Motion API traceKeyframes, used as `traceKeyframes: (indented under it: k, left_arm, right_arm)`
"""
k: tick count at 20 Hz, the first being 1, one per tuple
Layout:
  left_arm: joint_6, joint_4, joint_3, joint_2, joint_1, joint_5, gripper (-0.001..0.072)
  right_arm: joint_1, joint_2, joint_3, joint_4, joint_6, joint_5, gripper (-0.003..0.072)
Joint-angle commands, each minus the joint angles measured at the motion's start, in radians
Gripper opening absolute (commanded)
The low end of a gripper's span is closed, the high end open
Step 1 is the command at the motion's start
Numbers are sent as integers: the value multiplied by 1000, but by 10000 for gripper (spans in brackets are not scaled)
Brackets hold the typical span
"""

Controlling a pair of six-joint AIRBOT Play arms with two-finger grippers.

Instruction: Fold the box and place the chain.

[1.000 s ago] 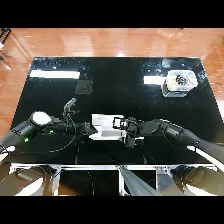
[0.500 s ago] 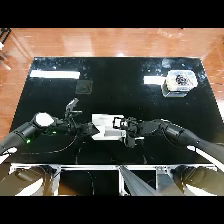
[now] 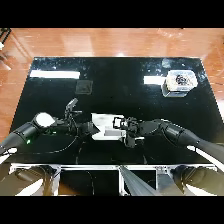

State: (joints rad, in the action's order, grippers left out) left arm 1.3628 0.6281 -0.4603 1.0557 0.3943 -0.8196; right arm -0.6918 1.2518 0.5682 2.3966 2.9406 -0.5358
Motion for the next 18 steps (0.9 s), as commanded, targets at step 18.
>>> traceKeyframes:
  k: [18]
  left_arm:
    - [161, 101, 0, 4, 66, 113, 567]
  right_arm:
    - [-14, 0, 0, -2, 0, -4, 187]
